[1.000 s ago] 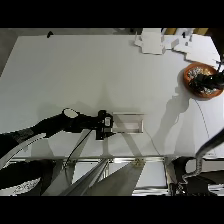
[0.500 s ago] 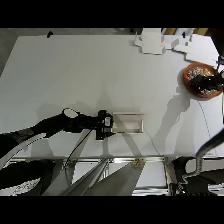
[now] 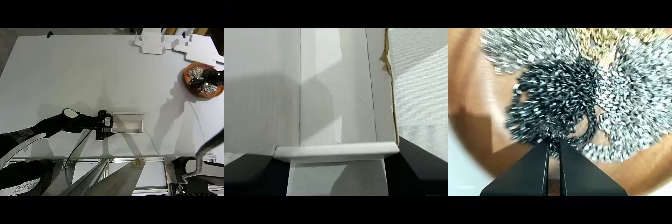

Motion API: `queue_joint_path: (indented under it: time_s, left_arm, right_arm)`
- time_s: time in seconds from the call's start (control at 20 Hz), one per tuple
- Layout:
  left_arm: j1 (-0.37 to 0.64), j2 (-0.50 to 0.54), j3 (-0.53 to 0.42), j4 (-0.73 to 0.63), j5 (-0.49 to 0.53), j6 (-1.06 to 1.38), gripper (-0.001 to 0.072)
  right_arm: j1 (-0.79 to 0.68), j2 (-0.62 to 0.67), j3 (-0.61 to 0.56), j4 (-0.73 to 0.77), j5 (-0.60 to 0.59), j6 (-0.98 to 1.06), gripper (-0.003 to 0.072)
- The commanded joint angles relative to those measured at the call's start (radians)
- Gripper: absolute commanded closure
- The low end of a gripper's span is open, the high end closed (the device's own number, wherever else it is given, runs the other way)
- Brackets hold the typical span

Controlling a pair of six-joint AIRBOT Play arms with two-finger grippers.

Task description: Fold the box and place the chain.

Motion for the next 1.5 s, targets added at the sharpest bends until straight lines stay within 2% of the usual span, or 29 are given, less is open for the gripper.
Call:
queue_joint_path:
  time_s: [0.0,0.15,0.45,0.9,1.05,1.2,1.3,1.45]
  left_arm:
    - [0.0,0.0,0.0,0.0,0.0,0.0,0.0698]
    - [0.0,0.0,0.0,0.0,0.0,0.0,0.0698]
    - [0.0,0.0,0.0,0.0,0.0,0.0,0.0698]
    - [0.0,0.0,0.0,0.0,0.0,0.0,0.0698]
    - [0.0,0.0,0.0,0.0,0.0,0.0,0.0698]
    - [0.0,0.0,0.0,0.0,0.0,0.0,0.0698]
    - [0.0,0.0,0.0,0.0,0.0,0.0,0.0698]
    - [0.0,0.0,0.0,0.0,0.0,0.0,0.0698]
  right_arm:
    - [0.003,0.157,0.001,0.161,0.112,-0.074,0.0667]
    - [0.048,0.309,0.001,0.274,0.238,-0.124,0.0667]
    - [0.271,0.544,0.001,0.285,0.475,-0.135,0.0667]
    - [0.57,0.721,-0.001,0.279,0.732,-0.127,0.0667]
    - [0.641,0.787,-0.077,0.27,0.743,-0.109,0.0667]
    - [0.652,0.865,-0.249,0.219,0.72,-0.087,0.0667]
    - [0.651,0.888,-0.382,0.229,0.663,-0.088,0.0666]
    - [0.651,0.885,-0.565,0.219,0.512,-0.096,0.0666]
